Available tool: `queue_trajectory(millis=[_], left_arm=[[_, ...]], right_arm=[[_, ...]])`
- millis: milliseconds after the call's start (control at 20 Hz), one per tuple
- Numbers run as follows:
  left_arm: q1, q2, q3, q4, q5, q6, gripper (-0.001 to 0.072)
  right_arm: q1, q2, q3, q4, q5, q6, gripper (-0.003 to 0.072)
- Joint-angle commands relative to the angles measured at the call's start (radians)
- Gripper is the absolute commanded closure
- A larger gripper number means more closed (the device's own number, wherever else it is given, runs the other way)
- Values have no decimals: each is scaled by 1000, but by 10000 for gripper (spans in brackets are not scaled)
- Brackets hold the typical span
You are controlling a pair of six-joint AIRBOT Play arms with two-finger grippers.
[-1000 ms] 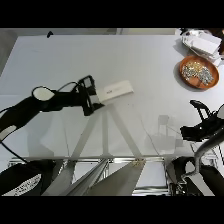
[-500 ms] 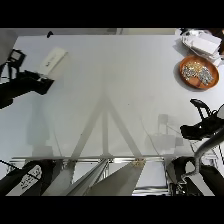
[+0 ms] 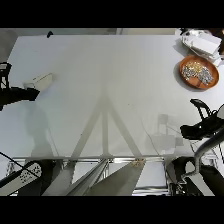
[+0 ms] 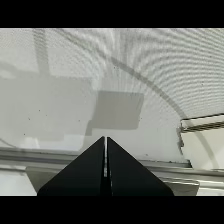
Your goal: Fold the box and place the chain.
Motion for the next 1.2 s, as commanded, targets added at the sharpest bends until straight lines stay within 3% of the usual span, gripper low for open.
queue_trajectory(millis=[0, 150, 250, 300, 500, 550, 600, 850, 1150], left_arm=[[8, -67, 0, 131, -34, -96, 701], [8, -77, 0, 135, -46, -96, 672], [8, -77, 0, 135, -47, -95, 433], [8, -77, 0, 134, -45, -95, 349], [8, -77, 0, 150, -48, -92, 278], [8, -76, 0, 176, -56, -92, 109], [8, -74, 0, 209, -63, -103, 16], [5, -1, 0, 259, -47, -118, 11], [-87, 220, 0, 258, -7, -85, 16]], right_arm=[[0, 0, 0, 0, 10, 0, 673], [0, 0, 0, 0, 10, 0, 673], [0, 0, 0, 0, 10, 0, 673], [0, 0, 0, 0, 10, 0, 673], [0, 0, -1, 0, 14, 0, 673], [0, 0, 0, 0, 14, 0, 672], [0, 0, 0, 0, 14, 0, 672], [0, 0, 0, 0, 13, 1, 671], [-1, 0, 0, 0, 11, 3, 671]])
